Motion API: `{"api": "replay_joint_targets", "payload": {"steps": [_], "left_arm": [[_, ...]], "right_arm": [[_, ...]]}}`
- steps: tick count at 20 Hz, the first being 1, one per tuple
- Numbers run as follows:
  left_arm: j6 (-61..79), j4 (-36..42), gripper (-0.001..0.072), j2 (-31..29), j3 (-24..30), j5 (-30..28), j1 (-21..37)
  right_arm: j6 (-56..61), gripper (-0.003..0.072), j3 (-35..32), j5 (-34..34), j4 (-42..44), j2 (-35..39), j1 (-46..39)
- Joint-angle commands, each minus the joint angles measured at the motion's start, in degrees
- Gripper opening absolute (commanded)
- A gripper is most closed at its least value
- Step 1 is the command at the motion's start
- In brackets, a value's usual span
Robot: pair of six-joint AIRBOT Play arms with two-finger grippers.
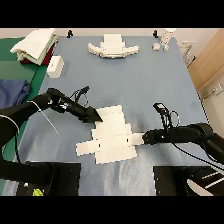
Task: Fold the box.
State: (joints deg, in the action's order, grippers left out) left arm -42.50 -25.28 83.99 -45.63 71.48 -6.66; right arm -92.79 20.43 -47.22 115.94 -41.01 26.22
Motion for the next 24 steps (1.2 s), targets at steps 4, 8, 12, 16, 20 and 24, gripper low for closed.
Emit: {"api": "replay_joint_targets", "payload": {"steps": [4, 8, 12, 16, 20, 24], "left_arm": [[7.5, 1.3, 0.0301, 2.3, -2.0, 5.8, 0.0], [8.9, 0.8, 0.0211, 2.5, -2.3, 7.1, -0.2], [9.1, 0.7, 0.0211, 2.5, -2.3, 8.3, -0.2], [9.2, -0.5, 0.0210, 2.5, -2.3, 8.6, -1.3], [10.1, -0.4, 0.0102, 2.5, -2.3, 8.5, -2.3], [11.8, -0.4, 0.0013, 2.5, -2.3, 8.6, -2.3]], "right_arm": [[0.0, 0.0001, 0.0, -0.9, 0.0, 0.0, 0.0], [0.0, 0.0001, 0.0, -0.8, 0.0, 0.0, 0.0], [0.0, 0.0001, 0.0, -0.8, 0.0, 0.0, 0.0], [0.0, 0.0001, 0.0, -0.8, 0.0, 0.0, 0.0], [0.0, 0.0001, 0.0, -0.9, 0.0, 0.0, 0.0], [0.0, 0.0001, 0.0, -0.9, 0.0, 0.0, 0.0]]}}
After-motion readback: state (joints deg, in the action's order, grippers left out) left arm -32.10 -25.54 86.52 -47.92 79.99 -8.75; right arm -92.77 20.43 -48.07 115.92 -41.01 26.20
